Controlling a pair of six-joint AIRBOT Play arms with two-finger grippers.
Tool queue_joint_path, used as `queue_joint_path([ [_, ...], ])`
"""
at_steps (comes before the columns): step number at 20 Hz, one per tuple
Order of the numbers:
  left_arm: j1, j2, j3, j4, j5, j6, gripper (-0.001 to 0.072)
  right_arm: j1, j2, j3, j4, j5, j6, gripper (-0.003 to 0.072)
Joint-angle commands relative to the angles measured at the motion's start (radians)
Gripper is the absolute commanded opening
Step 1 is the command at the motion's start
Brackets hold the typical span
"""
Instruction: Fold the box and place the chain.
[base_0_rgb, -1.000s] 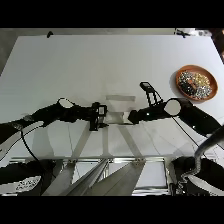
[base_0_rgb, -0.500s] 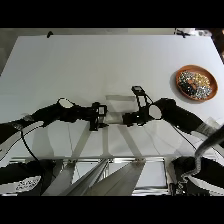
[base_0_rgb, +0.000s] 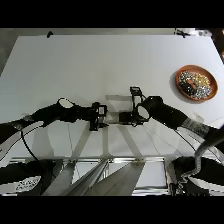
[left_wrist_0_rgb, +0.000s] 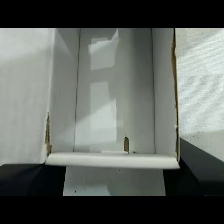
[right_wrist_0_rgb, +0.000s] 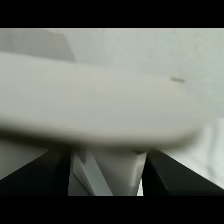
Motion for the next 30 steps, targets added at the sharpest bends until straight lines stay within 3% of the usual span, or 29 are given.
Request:
queue_joint_path([
  [1,0.000,0.000,0.001,0.000,0.000,0.000,0.0209,0.019,-0.029,0.030,-0.029,0.048,0.044,0.0369],
  [5,0.000,0.000,0.001,0.000,0.000,0.000,0.0209,0.026,-0.029,0.031,-0.041,0.090,0.043,0.0017],
  [9,0.000,0.000,0.001,0.000,0.000,0.000,0.0209,0.026,-0.029,0.031,-0.040,0.087,0.042,0.0009],
  [10,0.000,0.000,0.001,0.000,0.000,0.000,0.0209,0.026,-0.029,0.031,-0.040,0.086,0.042,0.0045],
  [12,0.000,0.000,0.001,0.000,0.000,0.000,0.0209,0.026,-0.029,0.031,-0.040,0.072,0.042,0.0348],
  [13,0.000,0.000,0.001,0.000,0.000,0.000,0.0209,0.026,-0.029,0.031,-0.040,0.059,0.042,0.0446],
  [15,0.000,0.000,0.001,0.000,0.000,0.000,0.0209,0.026,-0.029,0.031,-0.039,0.032,0.042,0.0433],
  [16,0.000,0.000,0.001,0.000,0.000,0.000,0.0209,0.026,-0.029,0.031,-0.040,0.031,0.042,0.0356],
  [18,0.000,0.000,0.001,0.000,0.000,0.000,0.0209,0.026,-0.029,0.030,-0.040,0.036,0.042,0.0100],
  [19,0.000,0.000,0.001,0.000,0.000,0.000,0.0209,0.026,-0.029,0.030,-0.040,0.036,0.042,0.0020],
  [25,0.000,0.000,0.001,0.000,0.000,0.000,0.0209,0.026,-0.029,0.031,-0.043,0.036,0.034,0.0010],
  [26,0.000,0.000,0.001,0.000,0.000,0.000,0.0209,0.026,-0.028,0.031,-0.043,0.043,0.031,0.0085],
  [28,0.000,0.000,0.001,0.000,0.000,0.000,0.0209,0.026,-0.017,0.031,-0.045,0.079,-0.006,0.0520],
  [29,0.000,0.000,0.001,0.000,0.000,0.000,0.0209,0.026,-0.002,0.031,-0.052,0.099,-0.036,0.0605],
  [30,0.000,0.000,0.001,0.000,0.000,0.000,0.0209,0.026,0.019,0.031,-0.072,0.121,-0.049,0.0604],
])
